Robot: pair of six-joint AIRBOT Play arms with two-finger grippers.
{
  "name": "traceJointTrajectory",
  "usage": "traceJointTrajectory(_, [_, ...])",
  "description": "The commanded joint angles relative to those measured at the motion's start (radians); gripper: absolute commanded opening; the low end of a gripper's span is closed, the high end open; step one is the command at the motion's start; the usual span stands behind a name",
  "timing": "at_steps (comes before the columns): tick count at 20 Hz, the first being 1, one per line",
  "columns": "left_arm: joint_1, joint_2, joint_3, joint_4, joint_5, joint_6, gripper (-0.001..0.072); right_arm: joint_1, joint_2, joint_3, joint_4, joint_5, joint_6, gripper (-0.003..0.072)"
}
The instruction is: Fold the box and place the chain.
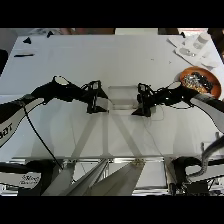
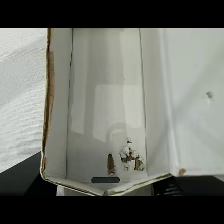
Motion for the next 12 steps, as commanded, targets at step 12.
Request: traceJointTrajectory(12, [-0.055,-0.072,0.002,-0.037,0.006,-0.026,0.0699,0.000,0.000,0.000,0.001,0.000,0.000,0.0516])
